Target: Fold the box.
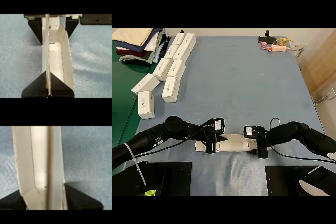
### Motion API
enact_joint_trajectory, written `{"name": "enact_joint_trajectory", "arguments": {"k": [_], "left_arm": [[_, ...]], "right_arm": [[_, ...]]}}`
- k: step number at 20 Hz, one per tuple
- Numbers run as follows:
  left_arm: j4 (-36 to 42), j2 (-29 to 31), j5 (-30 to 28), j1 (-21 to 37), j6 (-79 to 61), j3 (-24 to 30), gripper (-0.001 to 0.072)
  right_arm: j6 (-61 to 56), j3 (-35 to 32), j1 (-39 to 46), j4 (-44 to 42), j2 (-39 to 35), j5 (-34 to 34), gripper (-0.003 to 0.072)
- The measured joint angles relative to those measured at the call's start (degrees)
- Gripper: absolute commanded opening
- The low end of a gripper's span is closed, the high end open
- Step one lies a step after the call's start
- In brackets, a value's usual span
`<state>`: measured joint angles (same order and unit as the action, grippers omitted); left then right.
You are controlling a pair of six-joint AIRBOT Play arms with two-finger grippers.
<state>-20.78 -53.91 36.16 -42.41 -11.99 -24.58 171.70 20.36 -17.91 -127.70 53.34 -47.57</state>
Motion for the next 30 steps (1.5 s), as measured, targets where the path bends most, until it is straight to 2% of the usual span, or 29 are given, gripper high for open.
{"name": "enact_joint_trajectory", "arguments": {"k": [16,21,22,23,24,29,30], "left_arm": [[0.00,0.00,-0.02,0.00,0.00,0.00,0.0014],[-0.02,0.00,0.00,0.00,0.00,0.00,0.0014],[0.00,0.00,0.00,0.00,0.00,0.00,0.0015],[0.00,0.00,0.00,0.00,0.00,0.00,0.0014],[-0.02,0.00,0.00,0.00,0.02,0.00,0.0014],[-0.02,0.00,0.07,0.00,0.00,0.00,0.0014],[-0.02,0.00,0.07,0.00,0.00,0.00,0.0014]], "right_arm": [[0.22,-0.72,-0.26,-2.78,-3.30,0.63,0.0656],[0.22,-0.70,-0.44,-3.19,-2.12,0.70,0.0645],[0.22,-0.70,-0.50,-3.23,-1.79,0.83,0.0633],[0.24,-0.74,-0.55,-3.26,-1.49,0.92,0.0521],[0.24,-0.76,-0.55,-3.26,-1.29,1.36,0.0470],[0.31,-1.38,-0.59,-3.32,-0.85,1.79,0.0486],[0.31,-1.44,-0.59,-3.26,-0.83,1.81,0.0528]]}}
